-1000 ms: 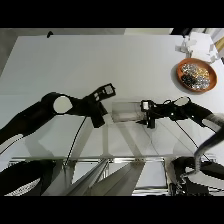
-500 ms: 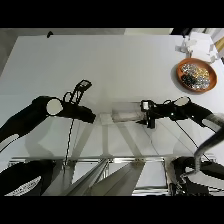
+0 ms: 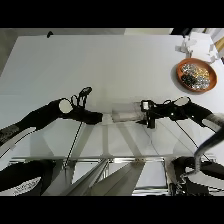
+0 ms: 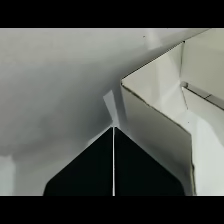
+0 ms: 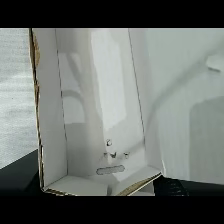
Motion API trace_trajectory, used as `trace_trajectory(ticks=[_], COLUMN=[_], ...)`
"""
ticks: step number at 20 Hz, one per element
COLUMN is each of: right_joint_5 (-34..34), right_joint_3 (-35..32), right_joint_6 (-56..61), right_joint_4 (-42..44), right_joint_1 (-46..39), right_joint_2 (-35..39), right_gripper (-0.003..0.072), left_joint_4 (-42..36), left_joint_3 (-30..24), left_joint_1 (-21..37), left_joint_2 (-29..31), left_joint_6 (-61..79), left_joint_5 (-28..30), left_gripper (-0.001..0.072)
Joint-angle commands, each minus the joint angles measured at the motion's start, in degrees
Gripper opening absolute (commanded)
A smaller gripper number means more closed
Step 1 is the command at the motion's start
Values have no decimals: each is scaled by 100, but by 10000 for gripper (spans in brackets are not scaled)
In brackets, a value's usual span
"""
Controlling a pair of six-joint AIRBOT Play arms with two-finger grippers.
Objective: Fold the box and place the chain.
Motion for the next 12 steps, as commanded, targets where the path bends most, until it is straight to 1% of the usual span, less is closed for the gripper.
trace_trajectory(ticks=[1, 3, 7, 9, 12], right_joint_5=[0, 0, 0, 0, -2], right_joint_3=[0, 0, 0, 0, 0], right_joint_6=[2, 2, 2, 0, 0], right_joint_4=[2, 2, 2, 2, 0], right_joint_1=[-2, -2, -2, -2, -2], right_joint_2=[4, 4, 4, 4, 4], right_gripper=[414, 414, 414, 414, 414], left_joint_4=[-313, -437, -1023, -1117, -1147], left_joint_3=[2, 31, 44, 90, 306], left_joint_1=[-83, -87, -254, -337, -407], left_joint_2=[-83, -74, 68, 79, 79], left_joint_6=[2, 175, 693, 758, 769], left_joint_5=[238, 249, 396, 461, 472], left_gripper=[3, 6, 7, 7, 13])
